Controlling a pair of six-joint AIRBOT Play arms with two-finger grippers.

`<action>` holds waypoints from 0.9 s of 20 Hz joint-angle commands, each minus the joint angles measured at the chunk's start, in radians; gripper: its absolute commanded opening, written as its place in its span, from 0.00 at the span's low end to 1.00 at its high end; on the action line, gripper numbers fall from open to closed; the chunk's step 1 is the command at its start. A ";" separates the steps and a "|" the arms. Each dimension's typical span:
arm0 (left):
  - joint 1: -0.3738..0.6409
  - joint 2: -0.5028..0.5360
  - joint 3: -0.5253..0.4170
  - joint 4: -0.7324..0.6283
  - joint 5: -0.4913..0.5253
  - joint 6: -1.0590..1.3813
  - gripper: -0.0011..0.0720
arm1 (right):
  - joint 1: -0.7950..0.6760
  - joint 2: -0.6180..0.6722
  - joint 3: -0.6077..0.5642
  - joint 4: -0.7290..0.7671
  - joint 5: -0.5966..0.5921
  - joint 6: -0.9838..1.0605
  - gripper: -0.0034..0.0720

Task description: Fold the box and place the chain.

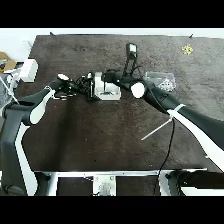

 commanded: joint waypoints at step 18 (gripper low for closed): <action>0.000 0.000 0.000 0.000 0.000 0.000 0.32 | -0.436 -0.187 -0.148 0.054 -0.077 0.152 0.54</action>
